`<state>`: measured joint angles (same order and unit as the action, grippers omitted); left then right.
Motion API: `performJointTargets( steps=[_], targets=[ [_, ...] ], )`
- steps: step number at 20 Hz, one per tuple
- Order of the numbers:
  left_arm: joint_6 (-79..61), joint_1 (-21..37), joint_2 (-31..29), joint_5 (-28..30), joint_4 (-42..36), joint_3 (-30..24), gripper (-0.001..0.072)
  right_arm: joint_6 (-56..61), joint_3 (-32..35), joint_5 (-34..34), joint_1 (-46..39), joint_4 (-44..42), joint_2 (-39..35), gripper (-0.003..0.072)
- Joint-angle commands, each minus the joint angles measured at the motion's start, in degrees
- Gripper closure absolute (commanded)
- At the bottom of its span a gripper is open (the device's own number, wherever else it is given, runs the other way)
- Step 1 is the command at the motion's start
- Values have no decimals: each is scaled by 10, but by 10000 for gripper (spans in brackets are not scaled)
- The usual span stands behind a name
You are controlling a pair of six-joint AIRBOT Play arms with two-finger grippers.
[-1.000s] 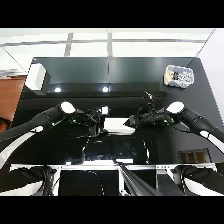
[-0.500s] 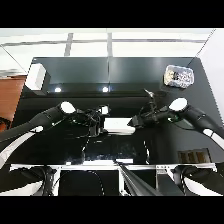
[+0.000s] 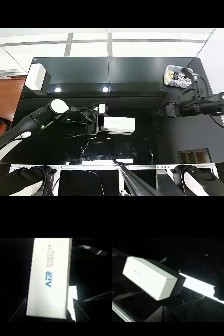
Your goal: Fold the box and place the chain.
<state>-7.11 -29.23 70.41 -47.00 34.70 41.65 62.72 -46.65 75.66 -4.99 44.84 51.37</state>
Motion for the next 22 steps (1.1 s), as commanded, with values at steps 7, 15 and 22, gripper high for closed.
performJointTargets(
  steps=[7,15,22],
  targets=[
    [62,-92,106,-9,-42,138,2,6,0,-28,-31,24,-22,672],
    [119,-97,163,-9,-45,165,2,-19,7,-29,-31,25,-22,672],
    [144,-97,164,-13,-15,165,2,-20,7,-29,-31,26,-22,672]
  ],
)
